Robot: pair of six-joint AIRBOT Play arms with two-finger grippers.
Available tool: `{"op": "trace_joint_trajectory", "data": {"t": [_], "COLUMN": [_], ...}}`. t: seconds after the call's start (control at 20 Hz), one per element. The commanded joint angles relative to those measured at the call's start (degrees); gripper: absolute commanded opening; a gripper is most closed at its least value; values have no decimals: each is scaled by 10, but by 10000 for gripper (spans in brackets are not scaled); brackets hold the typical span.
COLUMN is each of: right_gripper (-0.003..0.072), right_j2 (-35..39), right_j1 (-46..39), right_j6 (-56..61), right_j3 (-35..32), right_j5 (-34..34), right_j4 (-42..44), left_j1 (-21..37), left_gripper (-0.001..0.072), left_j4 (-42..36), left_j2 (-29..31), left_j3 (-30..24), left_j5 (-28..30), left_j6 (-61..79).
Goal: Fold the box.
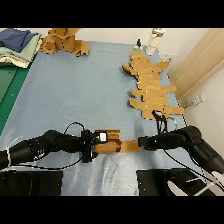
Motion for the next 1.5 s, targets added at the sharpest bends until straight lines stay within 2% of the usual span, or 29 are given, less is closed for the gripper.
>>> {"op": "trace_joint_trajectory", "data": {"t": [0.0, 0.2, 0.45, 0.65, 0.7, 0.75, 0.8, 0.9, 0.95, 1.25, 1.45], "right_gripper": [2, 2, 1, 11, 80, 200, 244, 259, 359, 383, 378], "right_j2": [-68, -128, -71, -30, -29, -30, -30, -30, -30, -31, -60], "right_j1": [-5, 16, 67, 72, 72, 72, 72, 72, 72, 72, 130], "right_j6": [-69, -154, -121, -99, -96, -96, -96, -96, -96, -97, -55], "right_j3": [-15, -12, 11, 14, 15, 15, 15, 16, 16, 16, 25], "right_j5": [64, 81, 88, 87, 87, 87, 87, 87, 88, 91, 150], "right_j4": [125, 213, 215, 211, 210, 210, 209, 209, 210, 210, 186], "left_j1": [0, 0, 0, 0, 0, 0, 0, 0, 0, 0, 0], "left_gripper": [514, 514, 514, 514, 514, 514, 514, 514, 514, 514, 514], "left_j4": [0, 0, 0, 0, 0, 0, 0, 0, 0, 0, 0], "left_j2": [0, 0, 0, 0, 0, 0, 0, 0, 0, 0, 0], "left_j3": [0, 0, 0, 0, 0, 0, 0, 0, 0, 0, 0], "left_j5": [0, 0, 0, 0, 0, 0, 0, 0, 0, 0, 0], "left_j6": [0, 0, 0, 0, 0, 0, 0, 0, 0, 0, 0]}}
